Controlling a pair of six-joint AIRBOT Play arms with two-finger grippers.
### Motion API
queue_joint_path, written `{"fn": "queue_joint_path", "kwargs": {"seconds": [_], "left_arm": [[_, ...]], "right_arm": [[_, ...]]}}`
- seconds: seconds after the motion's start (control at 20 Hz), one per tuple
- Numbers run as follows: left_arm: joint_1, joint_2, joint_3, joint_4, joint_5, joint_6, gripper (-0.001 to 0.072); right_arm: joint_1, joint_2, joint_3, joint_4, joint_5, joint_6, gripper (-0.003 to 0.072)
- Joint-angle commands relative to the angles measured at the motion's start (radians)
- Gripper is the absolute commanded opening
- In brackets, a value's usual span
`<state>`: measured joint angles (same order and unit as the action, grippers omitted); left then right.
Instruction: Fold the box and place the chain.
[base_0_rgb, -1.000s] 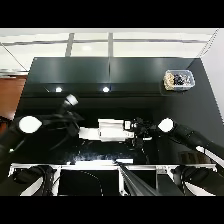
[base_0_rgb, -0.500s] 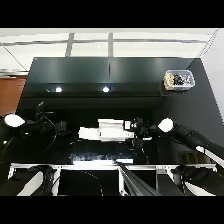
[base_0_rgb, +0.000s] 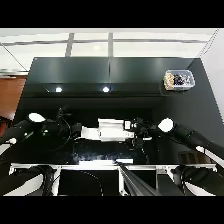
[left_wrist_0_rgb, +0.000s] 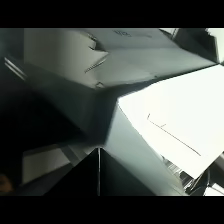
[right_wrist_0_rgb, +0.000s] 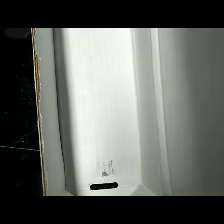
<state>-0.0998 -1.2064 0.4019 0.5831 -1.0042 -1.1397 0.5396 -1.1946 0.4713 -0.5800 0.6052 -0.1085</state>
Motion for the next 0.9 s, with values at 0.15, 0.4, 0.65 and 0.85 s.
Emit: {"fn": "queue_joint_path", "kwargs": {"seconds": [0.15,0.4,0.65,0.85], "left_arm": [[-0.059,-0.011,0.106,-0.01,-0.066,0.147,0.0205],[-0.061,-0.007,0.199,0.034,-0.233,0.144,0.0711],[-0.164,-0.007,0.215,0.039,-0.12,0.104,0.0708],[-0.314,-0.007,0.216,0.098,0.074,-0.05,0.0705]], "right_arm": [[0.0,-0.001,-0.001,0.0,0.0,0.0,0.0433],[0.001,-0.001,-0.001,0.0,0.0,0.0,0.0434],[0.001,-0.001,-0.001,0.0,0.0,0.0,0.0433],[0.0,-0.001,-0.001,0.0,0.0,0.0,0.0433]]}}
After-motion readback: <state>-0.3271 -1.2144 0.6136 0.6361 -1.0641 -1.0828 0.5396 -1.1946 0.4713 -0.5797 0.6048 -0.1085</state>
